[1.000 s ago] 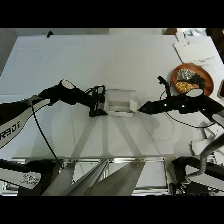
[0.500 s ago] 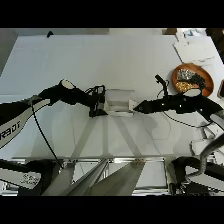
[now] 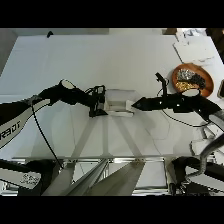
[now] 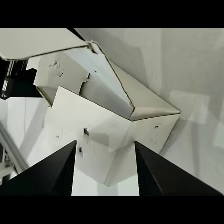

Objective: Fold the box and place the chain.

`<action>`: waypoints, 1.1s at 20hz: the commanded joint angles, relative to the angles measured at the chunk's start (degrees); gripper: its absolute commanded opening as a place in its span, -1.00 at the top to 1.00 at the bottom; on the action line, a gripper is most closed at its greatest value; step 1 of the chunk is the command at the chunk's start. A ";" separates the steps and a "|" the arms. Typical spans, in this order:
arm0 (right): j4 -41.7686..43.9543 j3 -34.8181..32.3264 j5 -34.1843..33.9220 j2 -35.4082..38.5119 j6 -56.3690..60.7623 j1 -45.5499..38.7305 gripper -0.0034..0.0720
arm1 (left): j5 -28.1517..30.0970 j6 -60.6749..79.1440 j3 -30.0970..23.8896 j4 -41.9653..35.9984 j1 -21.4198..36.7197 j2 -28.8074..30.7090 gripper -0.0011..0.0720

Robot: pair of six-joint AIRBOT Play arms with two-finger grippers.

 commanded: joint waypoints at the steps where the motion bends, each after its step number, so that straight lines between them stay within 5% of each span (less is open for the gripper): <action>1: -0.42 -0.02 -3.37 0.04 0.50 2.45 -0.21 | 0.02 0.02 0.04 0.02 0.00 -0.04 0.27; 9: -2.45 -0.02 -12.02 0.04 2.08 6.67 -0.21 | 0.02 0.02 0.04 0.02 0.00 -0.04 0.27; 22: -11.54 -0.02 -15.96 0.07 8.09 7.10 -0.20 | 0.02 0.02 0.04 0.02 0.00 -0.04 0.27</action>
